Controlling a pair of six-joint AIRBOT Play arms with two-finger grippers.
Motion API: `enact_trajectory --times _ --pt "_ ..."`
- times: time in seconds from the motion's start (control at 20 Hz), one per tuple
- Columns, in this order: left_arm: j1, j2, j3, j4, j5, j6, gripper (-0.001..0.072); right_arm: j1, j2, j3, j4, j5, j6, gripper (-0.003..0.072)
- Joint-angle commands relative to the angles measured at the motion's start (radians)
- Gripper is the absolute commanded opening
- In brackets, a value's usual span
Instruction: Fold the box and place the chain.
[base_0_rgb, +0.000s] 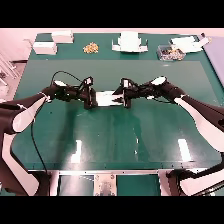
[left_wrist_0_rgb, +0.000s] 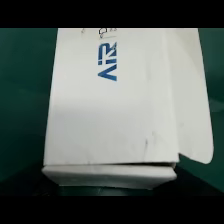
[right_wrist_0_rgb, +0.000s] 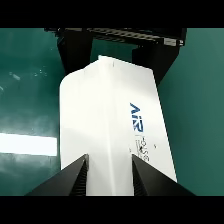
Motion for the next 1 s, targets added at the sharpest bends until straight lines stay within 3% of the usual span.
enact_trajectory --times 0.0,0.15,0.25,0.6,0.85,0.95 --pt "0.000 0.000 0.000 0.000 0.000 0.000 0.0533 0.000 -0.003 0.000 0.000 -0.016 -0.022 0.0341" --pt "0.000 0.000 0.000 0.000 0.000 0.000 0.0533 0.001 -0.002 0.000 0.007 -0.030 -0.047 0.0338" --pt "0.000 0.000 0.000 0.000 0.000 0.000 0.0533 0.001 -0.002 0.001 0.040 -0.030 -0.071 0.0297" --pt "0.000 0.000 0.000 0.000 0.000 0.000 0.0533 0.003 0.005 0.043 0.059 -0.025 -0.070 0.0298" --pt "0.000 0.000 0.000 0.000 0.000 0.000 0.0533 0.003 0.018 0.052 0.063 -0.026 -0.071 0.0264" --pt "0.000 0.000 0.000 0.000 0.000 0.000 0.0533 0.003 0.017 0.052 0.062 -0.026 -0.071 0.0215"
